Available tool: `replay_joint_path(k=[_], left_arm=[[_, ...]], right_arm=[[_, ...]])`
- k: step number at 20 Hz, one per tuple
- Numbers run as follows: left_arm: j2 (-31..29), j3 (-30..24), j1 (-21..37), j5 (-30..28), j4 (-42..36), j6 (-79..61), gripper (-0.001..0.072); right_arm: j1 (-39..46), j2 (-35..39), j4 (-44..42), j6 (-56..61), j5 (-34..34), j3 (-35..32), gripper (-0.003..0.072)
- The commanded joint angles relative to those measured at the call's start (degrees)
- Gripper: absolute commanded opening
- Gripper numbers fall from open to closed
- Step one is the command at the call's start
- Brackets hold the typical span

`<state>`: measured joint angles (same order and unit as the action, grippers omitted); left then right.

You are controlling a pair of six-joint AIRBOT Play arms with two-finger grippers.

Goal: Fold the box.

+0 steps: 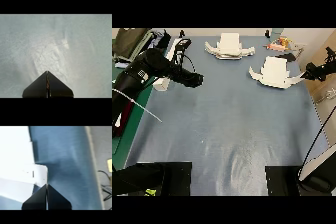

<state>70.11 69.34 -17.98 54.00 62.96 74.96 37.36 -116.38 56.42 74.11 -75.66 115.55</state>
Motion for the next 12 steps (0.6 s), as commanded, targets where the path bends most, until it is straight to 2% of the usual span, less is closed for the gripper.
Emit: replay_joint_path(k=[1,4,9,12], left_arm=[[0.0,0.0,0.9,2.8,-0.1,4.9,0.0015],[0.0,0.0,3.1,8.6,-0.1,5.9,0.0015],[-0.1,0.0,6.2,13.7,-1.1,-0.1,0.0014],[-0.6,-2.7,8.1,16.1,-9.0,-7.1,0.0015]], right_arm=[[-1.5,4.6,-4.8,1.6,-2.9,-4.5,-0.0001],[-4.6,13.2,-4.8,1.5,0.6,-17.1,-0.0002],[-10.3,32.3,-4.7,2.1,8.3,-44.1,-0.0002],[-14.9,45.1,-4.7,4.4,11.9,-60.8,-0.0002]])
